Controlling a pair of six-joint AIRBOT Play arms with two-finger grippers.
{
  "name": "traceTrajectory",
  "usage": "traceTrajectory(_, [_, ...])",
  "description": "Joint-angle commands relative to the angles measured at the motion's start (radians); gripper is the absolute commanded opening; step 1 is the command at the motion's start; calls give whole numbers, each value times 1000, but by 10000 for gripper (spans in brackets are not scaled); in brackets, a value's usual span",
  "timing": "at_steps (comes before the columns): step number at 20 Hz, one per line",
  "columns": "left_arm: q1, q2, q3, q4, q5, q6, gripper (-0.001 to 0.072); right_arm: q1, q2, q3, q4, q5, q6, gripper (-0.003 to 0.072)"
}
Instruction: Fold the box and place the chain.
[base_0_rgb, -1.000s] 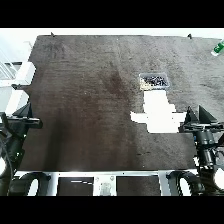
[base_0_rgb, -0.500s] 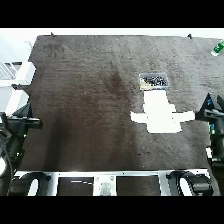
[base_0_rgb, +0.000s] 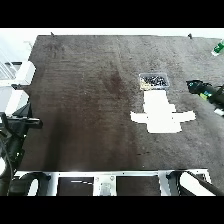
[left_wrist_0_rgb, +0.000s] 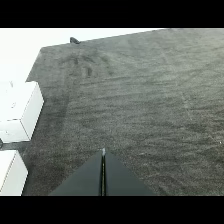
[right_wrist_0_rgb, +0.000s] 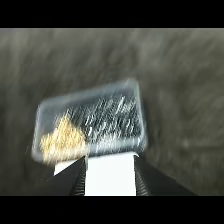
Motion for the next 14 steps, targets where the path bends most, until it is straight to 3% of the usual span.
traceTrajectory(1, [1, 1, 1, 0, 0, 0, 21, -215, -154, 212, -261, 436, 199, 334])
traceTrajectory(3, [1, 1, 1, 0, 0, 0, 21, -275, -155, 281, -411, 457, 266, 336])
traceTrajectory(5, [1, 1, 1, 0, 0, 0, 21, -288, -166, 323, -591, 459, 321, 442])
traceTrajectory(6, [1, 1, 1, 0, 0, 0, 21, -288, -180, 335, -633, 460, 323, 447])
traceTrajectory(13, [1, 1, 1, 0, 0, 0, 21, -286, -417, 410, -655, 597, 220, 459])
traceTrajectory(14, [1, 1, 1, 0, 0, 0, 21, -286, -453, 431, -652, 605, 221, 511])
